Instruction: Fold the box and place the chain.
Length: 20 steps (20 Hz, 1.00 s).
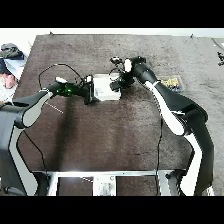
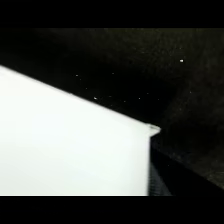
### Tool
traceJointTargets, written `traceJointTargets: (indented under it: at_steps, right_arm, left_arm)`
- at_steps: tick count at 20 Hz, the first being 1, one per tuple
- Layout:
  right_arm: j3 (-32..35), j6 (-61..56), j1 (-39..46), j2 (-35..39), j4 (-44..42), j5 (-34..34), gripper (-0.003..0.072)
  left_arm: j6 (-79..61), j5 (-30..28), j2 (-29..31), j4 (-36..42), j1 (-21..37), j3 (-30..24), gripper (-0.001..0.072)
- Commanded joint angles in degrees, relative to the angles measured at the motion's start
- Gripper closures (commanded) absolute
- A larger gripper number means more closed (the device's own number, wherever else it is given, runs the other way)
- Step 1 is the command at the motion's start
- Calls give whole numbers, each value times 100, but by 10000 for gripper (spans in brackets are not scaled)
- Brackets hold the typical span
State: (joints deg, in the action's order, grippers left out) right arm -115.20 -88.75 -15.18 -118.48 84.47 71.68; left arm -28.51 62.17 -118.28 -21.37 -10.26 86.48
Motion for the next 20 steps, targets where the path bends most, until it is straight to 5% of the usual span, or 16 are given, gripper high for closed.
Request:
traceJointTargets:
  at_steps: [1,20]
  right_arm:
    - [-63,-667,-61,-76,323,15,256]
    - [-63,-1290,-173,-175,728,11,329]
  left_arm:
    - [0,2,0,-2,2,2,433]
    - [-2,0,0,0,2,2,432]
